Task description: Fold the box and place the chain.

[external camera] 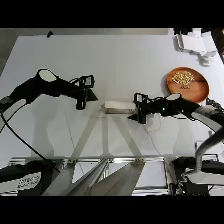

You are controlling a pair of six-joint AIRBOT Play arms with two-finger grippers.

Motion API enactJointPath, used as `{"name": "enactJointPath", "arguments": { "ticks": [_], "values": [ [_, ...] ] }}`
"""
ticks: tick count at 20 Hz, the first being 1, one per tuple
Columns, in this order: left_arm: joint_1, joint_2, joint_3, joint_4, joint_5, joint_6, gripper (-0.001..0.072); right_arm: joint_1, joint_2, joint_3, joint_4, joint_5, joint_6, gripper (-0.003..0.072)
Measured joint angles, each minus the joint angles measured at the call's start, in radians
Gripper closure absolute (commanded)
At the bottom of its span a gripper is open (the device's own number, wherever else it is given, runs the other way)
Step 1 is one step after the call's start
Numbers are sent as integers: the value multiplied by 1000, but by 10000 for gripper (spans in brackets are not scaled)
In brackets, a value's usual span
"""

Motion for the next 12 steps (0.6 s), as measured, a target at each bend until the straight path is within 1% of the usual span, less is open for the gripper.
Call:
{"name": "enactJointPath", "arguments": {
  "ticks": [2, 3, 5, 6, 9, 12],
  "values": [
    [-24, 2, 0, -5, -93, -66, 703, 0, 0, 0, 0, 0, 0, 168],
    [-40, 0, 0, -19, -121, -93, 703, 0, 0, 0, 0, 0, 0, 168],
    [-75, -5, 0, -82, -148, -131, 702, 0, 0, 0, 0, 0, 0, 168],
    [-89, -8, 0, -134, -144, -144, 702, 0, 0, 0, 0, 0, 0, 168],
    [-108, -12, 0, -291, -70, -166, 702, 0, 0, 0, 0, 0, 0, 168],
    [-115, -20, 0, -378, 89, -201, 702, 0, 0, 0, 0, 0, 0, 168]
  ]
}}
